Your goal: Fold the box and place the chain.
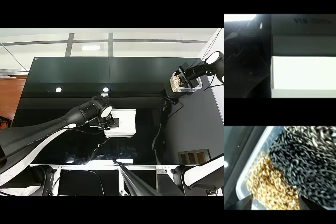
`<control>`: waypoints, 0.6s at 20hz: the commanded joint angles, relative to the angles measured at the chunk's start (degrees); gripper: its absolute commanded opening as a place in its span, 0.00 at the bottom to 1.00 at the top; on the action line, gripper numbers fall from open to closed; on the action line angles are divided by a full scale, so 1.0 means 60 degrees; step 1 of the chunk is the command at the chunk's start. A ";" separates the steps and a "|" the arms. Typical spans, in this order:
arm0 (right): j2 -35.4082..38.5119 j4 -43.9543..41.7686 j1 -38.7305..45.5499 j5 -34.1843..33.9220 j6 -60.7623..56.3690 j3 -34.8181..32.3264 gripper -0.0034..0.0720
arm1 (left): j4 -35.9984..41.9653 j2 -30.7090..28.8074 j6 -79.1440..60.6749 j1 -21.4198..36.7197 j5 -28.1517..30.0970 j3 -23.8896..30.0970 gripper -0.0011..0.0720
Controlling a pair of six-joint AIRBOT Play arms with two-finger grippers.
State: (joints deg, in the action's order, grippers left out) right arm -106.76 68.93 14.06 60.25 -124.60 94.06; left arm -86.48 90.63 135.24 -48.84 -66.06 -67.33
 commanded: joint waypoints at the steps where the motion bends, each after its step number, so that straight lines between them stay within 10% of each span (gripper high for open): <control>1: -0.0251 -0.0441 -0.0051 -0.0011 0.0131 0.0022 0.76 | 0.0000 -0.0004 0.0000 0.0004 0.0004 -0.0004 0.06; 2: -0.0284 -0.0437 -0.0051 0.0062 0.0138 0.0022 0.73 | 0.0000 -0.0004 0.0000 0.0004 0.0000 -0.0004 0.06; 5: -0.0219 -0.0481 -0.0004 0.0200 0.1005 0.0157 0.07 | 0.0000 -0.0004 0.0000 0.0004 0.0000 -0.0004 0.06; 12: 0.1406 -0.0466 0.0102 0.0550 0.4033 0.1016 0.06 | -0.0004 -0.0004 0.0000 0.0004 0.0004 -0.0004 0.06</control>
